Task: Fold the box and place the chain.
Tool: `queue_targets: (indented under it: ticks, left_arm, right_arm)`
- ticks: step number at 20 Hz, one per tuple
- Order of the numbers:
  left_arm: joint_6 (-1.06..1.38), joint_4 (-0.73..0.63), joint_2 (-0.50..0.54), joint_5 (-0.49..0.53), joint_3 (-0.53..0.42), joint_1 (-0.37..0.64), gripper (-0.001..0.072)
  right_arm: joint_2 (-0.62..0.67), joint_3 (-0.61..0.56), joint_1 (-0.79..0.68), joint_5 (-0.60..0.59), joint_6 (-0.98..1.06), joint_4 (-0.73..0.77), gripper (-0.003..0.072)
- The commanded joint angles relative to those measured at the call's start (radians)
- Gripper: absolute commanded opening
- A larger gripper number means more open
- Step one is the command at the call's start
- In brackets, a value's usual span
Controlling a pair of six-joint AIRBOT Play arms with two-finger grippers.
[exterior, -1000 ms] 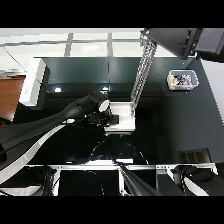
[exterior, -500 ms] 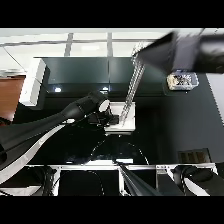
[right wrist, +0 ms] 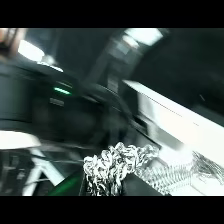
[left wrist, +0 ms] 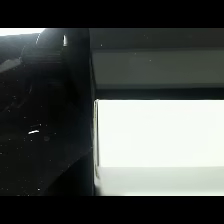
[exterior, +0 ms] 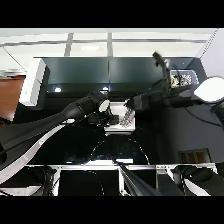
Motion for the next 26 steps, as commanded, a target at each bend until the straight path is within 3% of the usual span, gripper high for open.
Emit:
queue_targets:
  ticks: [1, 5, 6, 7, 12, 15, 21, 22, 24, 26]
  left_arm:
    - [0.0, 0.0, -0.001, 0.001, 0.0, 0.0, 0.0027]
    - [0.0, 0.0, -0.001, 0.001, 0.0, 0.0, 0.0027]
    - [0.0, 0.0, -0.001, 0.001, 0.0, 0.0, 0.0026]
    - [0.0, 0.0, -0.001, 0.001, 0.0, 0.0, 0.0026]
    - [0.0, -0.001, -0.001, 0.001, 0.0, 0.0, 0.0027]
    - [0.0, 0.0, -0.001, 0.0, 0.0, 0.0, 0.0027]
    - [-0.102, 0.003, -0.001, 0.007, -0.002, -0.024, 0.0037]
    - [-0.129, -0.001, 0.0, 0.005, -0.001, -0.027, 0.0155]
    - [-0.137, -0.014, 0.016, 0.004, -0.001, -0.03, 0.046]
    - [-0.115, 0.032, 0.063, -0.006, -0.001, -0.031, 0.049]
  right_arm:
    - [-0.01, -0.127, 0.006, -0.097, 0.003, -0.017, 0.0016]
    - [-0.065, -0.168, 0.014, -0.116, 0.003, -0.018, 0.004]
    - [-0.077, -0.168, 0.016, -0.123, 0.002, -0.021, 0.0272]
    - [-0.079, -0.167, 0.01, -0.127, 0.002, -0.038, 0.0325]
    - [-0.076, -0.116, -0.149, -0.01, -0.001, -0.23, 0.0325]
    - [-0.076, -0.116, -0.225, 0.021, -0.036, -0.237, 0.0325]
    - [-0.076, -0.117, -0.227, 0.036, -0.074, -0.237, 0.0325]
    - [-0.076, -0.117, -0.227, 0.035, -0.083, -0.237, 0.0325]
    - [-0.076, -0.117, -0.228, 0.035, -0.095, -0.237, 0.0325]
    - [-0.076, -0.116, -0.228, 0.033, -0.096, -0.237, 0.0325]
